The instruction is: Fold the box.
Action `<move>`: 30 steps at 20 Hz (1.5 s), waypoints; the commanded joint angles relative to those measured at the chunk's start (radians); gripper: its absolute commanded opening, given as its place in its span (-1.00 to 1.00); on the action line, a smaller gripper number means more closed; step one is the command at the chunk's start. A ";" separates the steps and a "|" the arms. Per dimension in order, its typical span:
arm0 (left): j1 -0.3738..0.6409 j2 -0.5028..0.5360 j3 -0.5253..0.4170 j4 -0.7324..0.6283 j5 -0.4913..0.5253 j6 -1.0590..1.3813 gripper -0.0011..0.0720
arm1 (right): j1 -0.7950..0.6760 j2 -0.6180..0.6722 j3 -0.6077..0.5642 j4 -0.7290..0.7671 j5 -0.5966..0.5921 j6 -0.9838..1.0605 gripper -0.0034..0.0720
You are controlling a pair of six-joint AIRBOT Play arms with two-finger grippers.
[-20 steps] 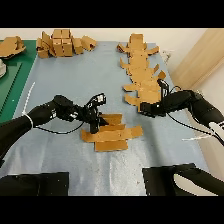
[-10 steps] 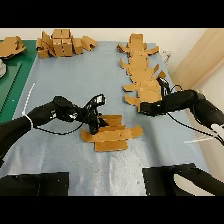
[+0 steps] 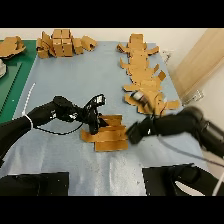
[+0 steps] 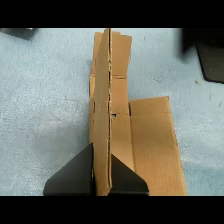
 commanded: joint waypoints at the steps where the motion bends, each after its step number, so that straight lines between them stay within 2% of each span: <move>1: 0.000 -0.001 0.000 0.000 0.001 0.000 -0.94 | 0.340 0.052 -0.113 -0.184 0.001 0.070 -0.70; 2: 0.000 -0.001 0.000 0.000 0.001 0.000 -0.94 | 0.396 0.040 -0.132 -0.288 0.021 0.092 -0.12; 3: 0.000 -0.001 0.000 0.000 0.001 0.000 -0.94 | 0.425 0.022 -0.140 -0.378 0.050 0.093 0.21; 6: 0.000 -0.001 0.000 0.000 0.001 0.000 -0.94 | 0.436 -0.056 -0.140 -0.509 0.128 0.090 0.33; 10: 0.000 -0.001 0.000 0.000 0.001 0.000 -0.94 | 0.436 -0.174 -0.140 -0.529 0.178 0.008 0.33; 13: 0.000 -0.001 -0.001 0.000 0.001 0.000 -0.94 | 0.436 -0.223 -0.140 -0.608 0.245 0.006 0.33; 18: 0.000 -0.001 0.000 0.000 0.001 0.000 -0.94 | 0.436 -0.225 -0.134 -0.718 0.319 0.060 0.33; 25: 0.000 -0.001 -0.001 0.000 0.001 0.000 -0.94 | 0.436 -0.226 -0.131 -0.739 0.359 0.066 0.33; 26: 0.000 -0.001 0.000 0.000 0.001 0.000 -0.94 | 0.436 -0.223 -0.131 -0.737 0.359 0.066 0.57; 30: 0.000 -0.001 0.000 0.000 0.001 0.000 -0.94 | 0.413 -0.195 -0.131 -0.706 0.382 0.066 0.59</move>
